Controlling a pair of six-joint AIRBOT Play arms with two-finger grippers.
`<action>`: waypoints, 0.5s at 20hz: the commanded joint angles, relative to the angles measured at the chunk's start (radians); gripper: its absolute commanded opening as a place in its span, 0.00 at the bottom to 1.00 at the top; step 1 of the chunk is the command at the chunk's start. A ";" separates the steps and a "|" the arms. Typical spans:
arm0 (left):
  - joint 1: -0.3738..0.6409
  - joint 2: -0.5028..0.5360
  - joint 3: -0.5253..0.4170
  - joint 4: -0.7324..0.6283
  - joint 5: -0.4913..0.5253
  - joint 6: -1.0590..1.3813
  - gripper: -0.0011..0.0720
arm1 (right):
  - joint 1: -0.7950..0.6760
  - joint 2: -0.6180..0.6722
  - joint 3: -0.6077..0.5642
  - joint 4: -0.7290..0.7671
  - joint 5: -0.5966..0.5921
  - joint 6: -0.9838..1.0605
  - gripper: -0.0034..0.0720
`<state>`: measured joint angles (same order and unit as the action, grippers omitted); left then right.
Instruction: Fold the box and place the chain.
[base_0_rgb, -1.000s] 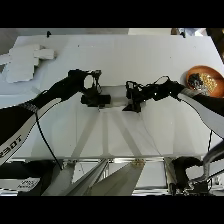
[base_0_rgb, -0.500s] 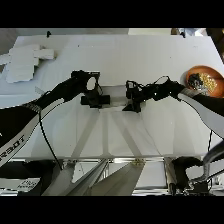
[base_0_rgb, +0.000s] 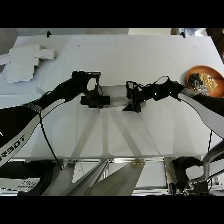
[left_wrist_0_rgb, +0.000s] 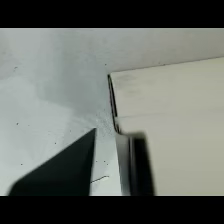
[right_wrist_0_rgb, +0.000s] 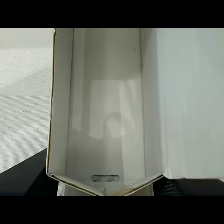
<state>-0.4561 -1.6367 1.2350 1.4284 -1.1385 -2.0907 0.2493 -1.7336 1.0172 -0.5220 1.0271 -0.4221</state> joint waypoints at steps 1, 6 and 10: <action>0.002 0.002 0.001 -0.026 -0.004 0.000 0.64 | 0.000 0.001 0.001 0.003 0.003 0.003 0.70; 0.092 0.068 0.001 -0.141 -0.026 0.141 0.65 | 0.000 0.001 0.001 0.003 0.003 0.003 0.70; 0.247 0.198 -0.002 -0.280 -0.002 0.483 0.65 | 0.000 0.001 0.001 0.003 0.003 0.003 0.70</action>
<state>-0.2989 -1.5139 1.2350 1.2484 -1.1561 -1.8503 0.2493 -1.7336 1.0168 -0.5194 1.0294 -0.4198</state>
